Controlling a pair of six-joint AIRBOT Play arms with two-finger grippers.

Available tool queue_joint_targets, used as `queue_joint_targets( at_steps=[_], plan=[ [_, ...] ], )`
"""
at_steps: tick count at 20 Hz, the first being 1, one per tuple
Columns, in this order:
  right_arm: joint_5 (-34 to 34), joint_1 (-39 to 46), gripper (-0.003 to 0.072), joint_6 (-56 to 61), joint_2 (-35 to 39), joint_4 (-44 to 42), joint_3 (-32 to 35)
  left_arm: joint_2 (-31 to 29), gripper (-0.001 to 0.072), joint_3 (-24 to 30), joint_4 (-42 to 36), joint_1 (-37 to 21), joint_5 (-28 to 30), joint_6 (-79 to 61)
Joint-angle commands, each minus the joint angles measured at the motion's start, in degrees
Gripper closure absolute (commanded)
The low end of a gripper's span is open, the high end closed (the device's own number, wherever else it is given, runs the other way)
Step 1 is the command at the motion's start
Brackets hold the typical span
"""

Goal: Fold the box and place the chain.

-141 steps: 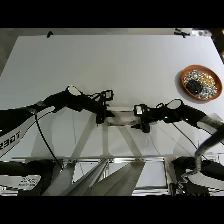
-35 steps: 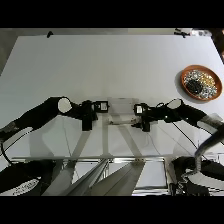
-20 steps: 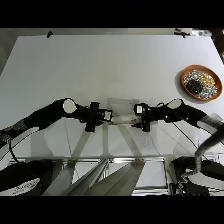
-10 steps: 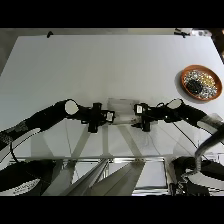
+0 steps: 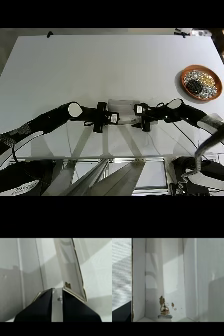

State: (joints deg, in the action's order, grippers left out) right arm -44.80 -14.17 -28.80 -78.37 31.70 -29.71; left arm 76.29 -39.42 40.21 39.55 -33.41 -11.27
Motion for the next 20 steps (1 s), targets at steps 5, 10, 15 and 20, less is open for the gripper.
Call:
queue_joint_targets(
  at_steps=[5, 10, 15, 20],
  plan=[
    [0.0, 0.0, 0.0275, 0.0, 0.0, 0.0, 0.0, 0.9, 0.0359, 0.0, -4.3, 0.2, 0.1, -0.3],
    [0.0, 0.0, 0.0275, 0.0, 0.0, 0.0, 0.0, -1.4, 0.0364, 0.0, -6.7, -1.5, -2.1, 1.6],
    [0.0, 0.0, 0.0275, 0.0, 0.0, 0.0, 0.0, -9.7, 0.0548, 1.8, -7.1, -11.0, -11.8, 15.3],
    [0.0, 0.0, 0.0275, 0.0, 0.0, 0.0, 0.0, -20.9, 0.0578, 11.0, -7.2, -24.2, -13.5, 32.7]
  ],
)
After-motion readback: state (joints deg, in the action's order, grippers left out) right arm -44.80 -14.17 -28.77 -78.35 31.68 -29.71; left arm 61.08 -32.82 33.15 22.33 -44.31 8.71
